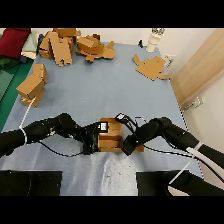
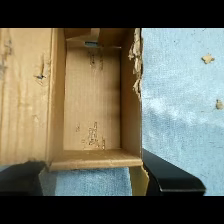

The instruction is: Fold the box.

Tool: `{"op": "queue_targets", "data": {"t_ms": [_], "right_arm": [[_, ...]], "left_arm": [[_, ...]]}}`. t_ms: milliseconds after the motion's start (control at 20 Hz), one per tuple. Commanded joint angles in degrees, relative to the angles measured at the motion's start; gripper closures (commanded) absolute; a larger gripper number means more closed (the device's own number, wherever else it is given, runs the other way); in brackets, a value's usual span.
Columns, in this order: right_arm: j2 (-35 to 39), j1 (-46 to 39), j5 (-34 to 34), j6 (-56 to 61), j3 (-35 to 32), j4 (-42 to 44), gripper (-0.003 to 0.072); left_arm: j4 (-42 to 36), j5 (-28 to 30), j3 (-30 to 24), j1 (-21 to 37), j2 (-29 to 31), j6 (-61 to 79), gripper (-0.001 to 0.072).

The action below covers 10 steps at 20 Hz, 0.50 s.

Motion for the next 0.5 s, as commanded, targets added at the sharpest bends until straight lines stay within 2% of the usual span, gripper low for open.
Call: {"op": "queue_targets", "data": {"t_ms": [0, 150, 350, 450], "right_arm": [[4.3, 0.0, -2.0, 11.5, 0.0, -6.4, 0.0682], [9.6, -0.2, -4.2, 24.5, 0.0, -16.0, 0.0683], [16.8, -3.5, -5.0, 52.7, -0.3, -33.6, 0.0683], [17.4, -5.5, -6.6, 56.6, -1.3, -36.1, 0.0683]], "left_arm": [[0.0, 0.0, 0.0, 0.0, 0.0, 0.1, 0.0378], [0.0, 0.0, 0.0, 0.0, 0.0, 0.1, 0.0377], [0.0, 0.0, 0.0, 0.0, 0.0, 0.1, 0.0378], [0.0, -0.1, 0.0, 0.0, 0.0, 0.1, 0.0377]]}}
